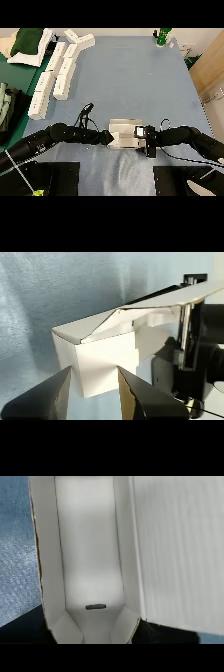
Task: Fold the box.
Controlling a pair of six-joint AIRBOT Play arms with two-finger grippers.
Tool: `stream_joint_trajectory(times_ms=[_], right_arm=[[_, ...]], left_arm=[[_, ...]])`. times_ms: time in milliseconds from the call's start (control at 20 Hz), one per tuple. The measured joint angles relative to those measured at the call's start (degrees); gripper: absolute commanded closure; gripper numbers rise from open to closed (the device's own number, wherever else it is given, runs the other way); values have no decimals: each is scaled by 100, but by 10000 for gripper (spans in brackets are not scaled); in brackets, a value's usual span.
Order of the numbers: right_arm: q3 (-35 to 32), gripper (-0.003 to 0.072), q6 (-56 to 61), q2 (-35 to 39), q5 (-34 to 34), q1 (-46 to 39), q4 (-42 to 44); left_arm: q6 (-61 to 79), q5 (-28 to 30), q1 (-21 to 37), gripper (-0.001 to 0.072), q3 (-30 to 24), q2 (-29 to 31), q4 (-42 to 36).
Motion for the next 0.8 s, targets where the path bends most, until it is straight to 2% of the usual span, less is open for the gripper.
stream_joint_trajectory(times_ms=[150,500,800], right_arm=[[0,202,0,0,2,0,-2],[0,202,0,0,0,0,0],[2,202,2,0,0,0,-2]], left_arm=[[-1056,-94,-256,290,291,-205,909],[-2649,-625,-782,306,1088,-1075,2186],[-3963,-1663,-1062,306,1958,-1784,3407]])
